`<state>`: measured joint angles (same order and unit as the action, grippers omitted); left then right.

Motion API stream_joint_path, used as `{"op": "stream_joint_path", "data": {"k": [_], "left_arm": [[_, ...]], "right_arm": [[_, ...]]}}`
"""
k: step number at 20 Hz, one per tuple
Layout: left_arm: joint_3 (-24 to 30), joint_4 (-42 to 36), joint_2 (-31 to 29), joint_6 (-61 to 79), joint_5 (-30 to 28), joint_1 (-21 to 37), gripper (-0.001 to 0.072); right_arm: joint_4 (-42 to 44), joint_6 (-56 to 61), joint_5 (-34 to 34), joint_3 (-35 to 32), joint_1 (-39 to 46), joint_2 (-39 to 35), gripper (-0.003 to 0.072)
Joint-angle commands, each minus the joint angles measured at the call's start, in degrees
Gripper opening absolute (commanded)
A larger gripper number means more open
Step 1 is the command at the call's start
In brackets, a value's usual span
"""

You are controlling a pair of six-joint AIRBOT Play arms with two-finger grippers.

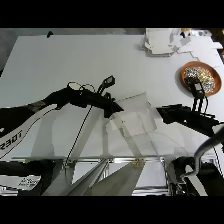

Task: Fold the box and place the chain.

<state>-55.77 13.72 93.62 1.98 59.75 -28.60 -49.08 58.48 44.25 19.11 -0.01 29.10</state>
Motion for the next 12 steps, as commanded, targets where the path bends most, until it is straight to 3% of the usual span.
{"op": "stream_joint_path", "data": {"k": [1, 5, 12], "left_arm": [[-4.0, 11.0, -4.1, -1.3, 0.1, -0.1, 0.0002], [-5.7, 22.6, -6.5, -5.5, 1.5, -0.1, 0.0004], [-5.7, 24.3, -4.6, -5.4, -0.6, -0.6, 0.0001]], "right_arm": [[1.2, -0.3, 1.0, 1.0, 0.0, -1.5, 0.035], [-3.9, -2.2, 5.6, 6.6, 0.0, -2.9, 0.0349], [-11.1, -2.2, 9.1, 9.0, 0.0, -2.8, 0.0339]]}}
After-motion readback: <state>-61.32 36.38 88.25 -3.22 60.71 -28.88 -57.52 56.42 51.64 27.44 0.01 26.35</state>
